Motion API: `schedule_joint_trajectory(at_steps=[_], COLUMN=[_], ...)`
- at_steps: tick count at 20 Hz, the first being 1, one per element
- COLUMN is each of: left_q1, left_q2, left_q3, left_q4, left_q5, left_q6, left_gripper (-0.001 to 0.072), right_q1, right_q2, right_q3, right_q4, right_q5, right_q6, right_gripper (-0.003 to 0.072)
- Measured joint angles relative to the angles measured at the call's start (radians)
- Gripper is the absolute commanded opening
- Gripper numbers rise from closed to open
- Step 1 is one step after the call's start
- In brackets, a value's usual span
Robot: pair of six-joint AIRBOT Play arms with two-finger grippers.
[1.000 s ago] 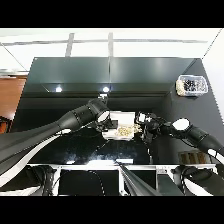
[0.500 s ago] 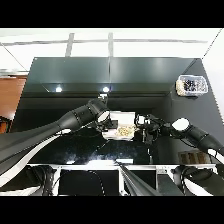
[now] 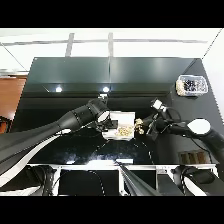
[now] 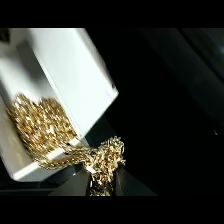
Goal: Fold the box and place the chain.
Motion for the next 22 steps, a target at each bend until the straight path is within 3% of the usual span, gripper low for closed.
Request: schedule_joint_trajectory(at_steps=[5,10,16,22], left_q1=[0.0,0.0,0.0,0.0], left_q2=[0.0,0.0,0.0,0.0], left_q3=[0.0,0.0,0.0,0.0], left_q4=[0.0,0.0,0.0,0.0], left_q5=[0.0,0.0,0.0,0.0], left_q6=[0.0,0.0,0.0,0.0], left_gripper=[0.0026,0.0026,0.0026,0.0026], right_q1=[-0.049,-0.06,-0.047,0.036], right_q2=[0.198,0.263,0.254,0.113], right_q3=[0.115,0.217,0.243,0.241], right_q4=[0.011,0.159,0.312,0.235], right_q5=[0.148,0.224,0.237,0.224], right_q6=[0.217,0.335,0.375,0.458], right_gripper=[0.0015,0.0015,0.0015,0.0019])
